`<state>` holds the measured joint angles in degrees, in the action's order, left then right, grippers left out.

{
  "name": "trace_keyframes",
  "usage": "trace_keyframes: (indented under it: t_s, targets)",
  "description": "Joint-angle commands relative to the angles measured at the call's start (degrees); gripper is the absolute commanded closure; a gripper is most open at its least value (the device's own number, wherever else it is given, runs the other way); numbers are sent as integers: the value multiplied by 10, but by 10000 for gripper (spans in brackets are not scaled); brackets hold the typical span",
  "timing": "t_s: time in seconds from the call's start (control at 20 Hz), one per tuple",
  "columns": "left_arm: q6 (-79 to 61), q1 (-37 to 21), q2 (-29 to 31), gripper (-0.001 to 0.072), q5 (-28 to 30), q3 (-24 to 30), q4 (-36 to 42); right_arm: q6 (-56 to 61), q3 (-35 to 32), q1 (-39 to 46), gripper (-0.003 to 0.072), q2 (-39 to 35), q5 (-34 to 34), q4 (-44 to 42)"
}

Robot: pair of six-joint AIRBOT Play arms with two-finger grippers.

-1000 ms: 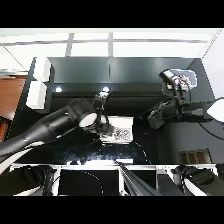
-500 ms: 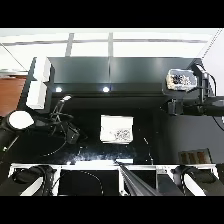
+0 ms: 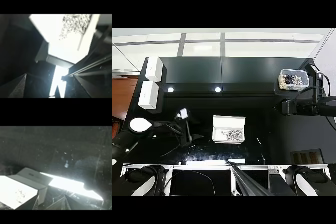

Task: Fold the box and place the chain.

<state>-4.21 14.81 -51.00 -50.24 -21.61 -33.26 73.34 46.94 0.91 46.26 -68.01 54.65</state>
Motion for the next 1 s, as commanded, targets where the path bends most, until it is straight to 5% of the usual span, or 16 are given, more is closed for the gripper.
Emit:
trace_keyframes:
  t_s: [0.0,0.3,0.95]
  targets:
    - [-108,64,-64,-1,45,-12,10,0,-1,0,337,0,16,0]
    - [-72,79,-152,0,30,-50,10,0,-21,0,337,0,26,0]
    - [-77,81,-181,0,15,-63,54,-1,-23,0,337,0,25,3]
